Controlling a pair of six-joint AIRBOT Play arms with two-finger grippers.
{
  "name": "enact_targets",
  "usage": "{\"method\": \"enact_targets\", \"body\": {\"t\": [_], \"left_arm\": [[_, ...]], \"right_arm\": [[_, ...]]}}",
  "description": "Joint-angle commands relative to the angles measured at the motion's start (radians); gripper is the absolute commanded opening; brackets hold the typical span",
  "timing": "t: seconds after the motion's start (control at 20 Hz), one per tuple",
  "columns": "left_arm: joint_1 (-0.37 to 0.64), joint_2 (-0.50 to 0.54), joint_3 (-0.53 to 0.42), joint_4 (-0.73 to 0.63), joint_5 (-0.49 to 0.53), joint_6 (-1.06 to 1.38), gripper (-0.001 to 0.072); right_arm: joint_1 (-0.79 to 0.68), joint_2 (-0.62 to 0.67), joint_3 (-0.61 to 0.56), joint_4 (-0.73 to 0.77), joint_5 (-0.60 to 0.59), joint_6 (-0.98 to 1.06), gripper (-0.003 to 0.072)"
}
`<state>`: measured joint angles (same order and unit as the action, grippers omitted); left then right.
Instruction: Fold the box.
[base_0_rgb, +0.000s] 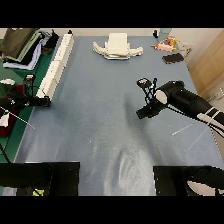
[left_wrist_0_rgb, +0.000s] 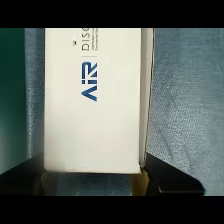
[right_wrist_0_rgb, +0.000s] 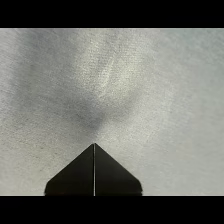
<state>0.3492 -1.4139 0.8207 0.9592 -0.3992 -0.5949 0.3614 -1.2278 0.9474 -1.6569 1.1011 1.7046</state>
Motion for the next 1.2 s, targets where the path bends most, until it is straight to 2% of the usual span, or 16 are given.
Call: {"method": "enact_targets", "body": {"t": [0.0,0.05,0.15,0.35,0.5,0.75,1.0,1.05,1.1,1.15], "left_arm": [[-0.001,-0.001,0.000,0.002,0.000,0.001,0.0405],[0.000,-0.001,0.001,0.002,0.000,0.001,0.0414],[0.002,-0.001,0.001,0.002,0.000,-0.003,0.0698],[0.004,0.014,0.001,0.011,-0.023,-0.004,0.0698],[0.031,0.072,0.001,0.021,-0.088,-0.005,0.0698],[0.105,0.239,0.001,0.042,-0.320,-0.005,0.0698],[0.097,0.421,0.001,0.080,-0.496,-0.099,0.0697],[0.077,0.458,0.001,0.068,-0.512,-0.148,0.0680],[0.049,0.488,0.001,0.058,-0.532,-0.185,0.0513],[0.008,0.516,0.003,0.051,-0.564,-0.187,0.0257]], "right_arm": [[0.000,-0.001,0.001,0.000,0.000,0.000,0.0005],[0.000,-0.001,0.001,0.000,0.000,0.000,0.0005],[0.000,-0.001,0.001,0.000,0.000,0.000,0.0005],[0.000,-0.001,0.001,0.000,0.000,0.000,0.0005],[0.000,-0.001,0.001,0.000,0.000,0.000,0.0005],[0.000,-0.001,0.001,0.000,0.000,0.000,0.0005],[0.000,-0.001,0.001,0.000,0.000,0.000,0.0005],[0.000,-0.001,0.001,0.000,0.000,0.000,0.0005],[0.000,-0.001,0.001,0.000,0.000,0.000,0.0005],[0.000,-0.001,0.001,0.000,0.000,0.000,0.0005]]}}
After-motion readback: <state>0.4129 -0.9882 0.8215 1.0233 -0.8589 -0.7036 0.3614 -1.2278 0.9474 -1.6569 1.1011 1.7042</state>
